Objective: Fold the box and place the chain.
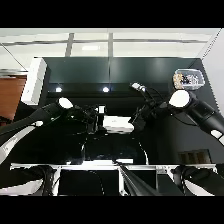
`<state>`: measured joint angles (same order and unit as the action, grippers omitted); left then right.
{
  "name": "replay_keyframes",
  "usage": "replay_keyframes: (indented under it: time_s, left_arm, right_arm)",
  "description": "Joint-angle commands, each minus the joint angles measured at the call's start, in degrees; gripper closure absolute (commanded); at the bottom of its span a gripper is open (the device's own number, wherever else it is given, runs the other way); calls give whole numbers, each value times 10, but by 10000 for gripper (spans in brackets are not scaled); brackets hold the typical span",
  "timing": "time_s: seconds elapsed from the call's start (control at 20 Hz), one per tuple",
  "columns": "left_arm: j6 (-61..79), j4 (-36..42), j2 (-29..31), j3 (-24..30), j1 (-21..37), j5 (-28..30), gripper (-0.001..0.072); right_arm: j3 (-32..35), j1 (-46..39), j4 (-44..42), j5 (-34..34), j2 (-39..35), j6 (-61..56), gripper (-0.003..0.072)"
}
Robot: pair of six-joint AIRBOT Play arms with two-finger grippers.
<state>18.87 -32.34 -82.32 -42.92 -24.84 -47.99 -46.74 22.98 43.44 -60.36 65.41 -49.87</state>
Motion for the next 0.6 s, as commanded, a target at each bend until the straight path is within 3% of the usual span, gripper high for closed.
replay_keyframes:
  time_s: [0.0, 0.15, 0.55]
  left_arm:
    - [0, 0, 0, 0, 0, 0, 354]
    - [0, 0, 0, 0, 0, 0, 354]
    - [0, 0, 0, 0, 0, -1, 354]
  right_arm:
    - [75, -19, -205, 58, -2, -65, 669]
    - [114, -17, -290, 142, 11, -69, 668]
    - [126, -17, -180, 159, 46, -116, 668]
